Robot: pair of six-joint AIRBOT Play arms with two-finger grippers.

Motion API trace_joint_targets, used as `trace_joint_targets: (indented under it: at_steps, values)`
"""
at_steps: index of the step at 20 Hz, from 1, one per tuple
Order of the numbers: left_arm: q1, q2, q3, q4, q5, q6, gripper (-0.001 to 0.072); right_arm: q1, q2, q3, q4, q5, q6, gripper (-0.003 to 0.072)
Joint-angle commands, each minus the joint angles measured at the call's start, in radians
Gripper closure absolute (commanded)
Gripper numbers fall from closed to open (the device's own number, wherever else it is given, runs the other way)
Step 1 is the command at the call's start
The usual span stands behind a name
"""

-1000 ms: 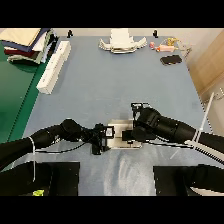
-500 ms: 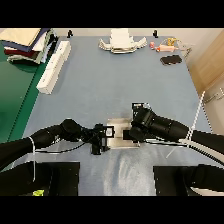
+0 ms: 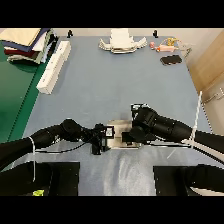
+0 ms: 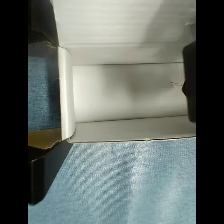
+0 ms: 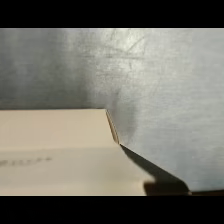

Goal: Fold the box.

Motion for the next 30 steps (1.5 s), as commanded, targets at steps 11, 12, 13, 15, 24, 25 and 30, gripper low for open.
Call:
trace_joint_targets:
  at_steps: [11,12,13,15,24,25,30]
  values:
    - [0.000,0.000,0.001,0.000,0.000,-0.002,0.0197,-0.202,0.299,-0.010,-0.133,-0.163,-0.156,0.0685]
    - [0.000,0.000,0.001,0.000,0.000,-0.002,0.0196,-0.264,0.283,-0.024,-0.105,-0.133,-0.227,0.0685]
    - [0.000,0.000,0.001,0.000,0.000,-0.002,0.0197,-0.327,0.263,-0.038,-0.066,-0.094,-0.293,0.0685]
    - [0.000,0.000,0.001,0.000,0.000,-0.002,0.0197,-0.466,0.200,-0.060,0.059,-0.002,-0.459,0.0685]
    - [0.000,0.000,0.001,0.000,0.000,-0.002,0.0197,-0.794,-0.150,0.060,0.901,-0.090,-1.408,0.0685]
    - [0.000,0.000,0.001,0.000,0.000,-0.002,0.0197,-0.784,-0.158,0.084,0.908,-0.115,-1.444,0.0685]
    - [0.000,0.000,0.001,0.000,0.000,-0.002,0.0197,-0.686,-0.134,0.114,0.879,-0.159,-1.554,0.0683]
